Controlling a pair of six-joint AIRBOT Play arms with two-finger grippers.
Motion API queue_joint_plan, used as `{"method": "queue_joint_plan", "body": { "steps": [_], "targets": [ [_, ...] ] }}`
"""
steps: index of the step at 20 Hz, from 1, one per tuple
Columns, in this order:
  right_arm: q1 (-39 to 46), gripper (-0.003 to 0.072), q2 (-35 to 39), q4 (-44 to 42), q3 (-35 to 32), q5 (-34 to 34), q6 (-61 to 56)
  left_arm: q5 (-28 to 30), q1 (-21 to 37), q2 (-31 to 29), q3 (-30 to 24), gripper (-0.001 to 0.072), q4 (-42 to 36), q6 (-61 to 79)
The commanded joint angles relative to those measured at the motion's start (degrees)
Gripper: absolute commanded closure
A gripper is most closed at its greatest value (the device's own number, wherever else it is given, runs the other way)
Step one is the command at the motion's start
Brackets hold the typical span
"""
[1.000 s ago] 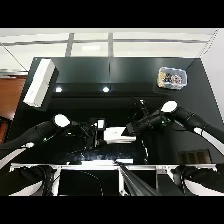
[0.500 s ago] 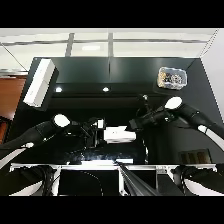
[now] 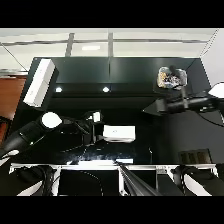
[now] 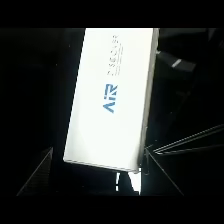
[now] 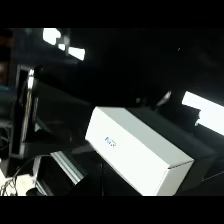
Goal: Fold the box and place the chain.
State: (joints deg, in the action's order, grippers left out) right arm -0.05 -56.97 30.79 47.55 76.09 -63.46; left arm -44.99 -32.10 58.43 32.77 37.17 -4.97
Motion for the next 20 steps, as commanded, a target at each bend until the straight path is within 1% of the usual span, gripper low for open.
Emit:
{"method": "queue_joint_plan", "body": {
  "steps": [1, 3, 6, 8, 10, 12, 14, 20],
  "targets": [
    [5.8, 0.067, 2.8, 1.2, 0.3, 2.1, -1.8, -2.8, -2.1, -1.9, 3.2, 0.0001, 2.8, -7.5],
    [5.7, 0.067, 2.8, 1.2, 0.3, 0.7, -2.3, -1.4, -4.2, 1.0, 5.4, 0.0002, 2.4, -8.7],
    [5.8, 0.0669, 2.8, 1.2, 0.3, 0.1, -2.3, 0.8, -6.4, 8.4, 10.2, 0.0002, 2.5, -9.0],
    [5.8, 0.0669, 2.8, 1.2, 0.3, 0.0, -2.3, 1.3, -7.3, 11.8, 13.0, 0.0002, 2.9, -9.0],
    [5.7, 0.0669, 2.8, 1.2, 0.3, 0.2, -2.3, 1.2, -7.4, 14.1, 14.1, 0.0002, 2.9, -9.0],
    [5.8, 0.0669, 2.8, 1.2, 0.3, 0.2, -2.3, -0.1, -8.0, 15.5, 14.2, 0.0002, 2.9, -8.9],
    [5.8, 0.0669, 2.8, 1.2, 0.3, -0.1, -2.3, -2.8, -8.9, 16.7, 14.2, 0.0002, 3.1, -8.8],
    [5.7, 0.0669, 2.8, 2.5, 0.2, -0.1, -2.3, -2.8, -9.1, 17.5, 14.2, 0.0002, 2.9, -8.8]
  ]
}}
